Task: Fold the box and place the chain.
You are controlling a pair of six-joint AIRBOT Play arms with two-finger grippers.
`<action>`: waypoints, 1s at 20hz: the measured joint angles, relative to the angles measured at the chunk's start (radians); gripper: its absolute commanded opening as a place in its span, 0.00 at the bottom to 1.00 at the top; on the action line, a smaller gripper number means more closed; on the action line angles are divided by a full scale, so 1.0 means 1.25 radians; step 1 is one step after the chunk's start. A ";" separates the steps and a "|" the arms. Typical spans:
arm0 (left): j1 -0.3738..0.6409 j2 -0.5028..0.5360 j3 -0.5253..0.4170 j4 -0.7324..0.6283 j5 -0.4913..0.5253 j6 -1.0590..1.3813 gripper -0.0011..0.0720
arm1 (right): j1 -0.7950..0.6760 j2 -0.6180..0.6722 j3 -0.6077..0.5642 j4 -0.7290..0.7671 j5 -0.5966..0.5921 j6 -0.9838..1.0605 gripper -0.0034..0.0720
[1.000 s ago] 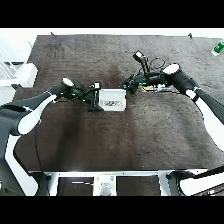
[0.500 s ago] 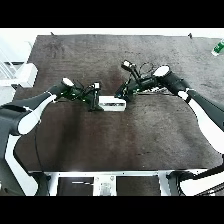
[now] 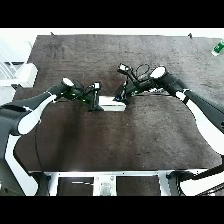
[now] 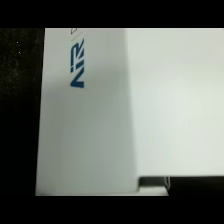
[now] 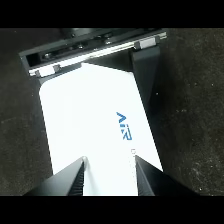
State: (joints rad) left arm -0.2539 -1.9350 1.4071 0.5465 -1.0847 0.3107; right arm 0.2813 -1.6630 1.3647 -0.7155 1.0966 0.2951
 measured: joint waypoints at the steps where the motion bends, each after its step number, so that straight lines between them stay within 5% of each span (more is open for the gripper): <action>1: 0.000 0.000 0.000 0.000 0.000 0.000 0.74 | 0.002 0.000 0.000 -0.001 0.000 -0.004 0.57; 20: 0.000 0.000 0.000 -0.001 0.002 -0.002 0.74 | 0.024 0.000 0.002 -0.042 -0.066 -0.034 0.53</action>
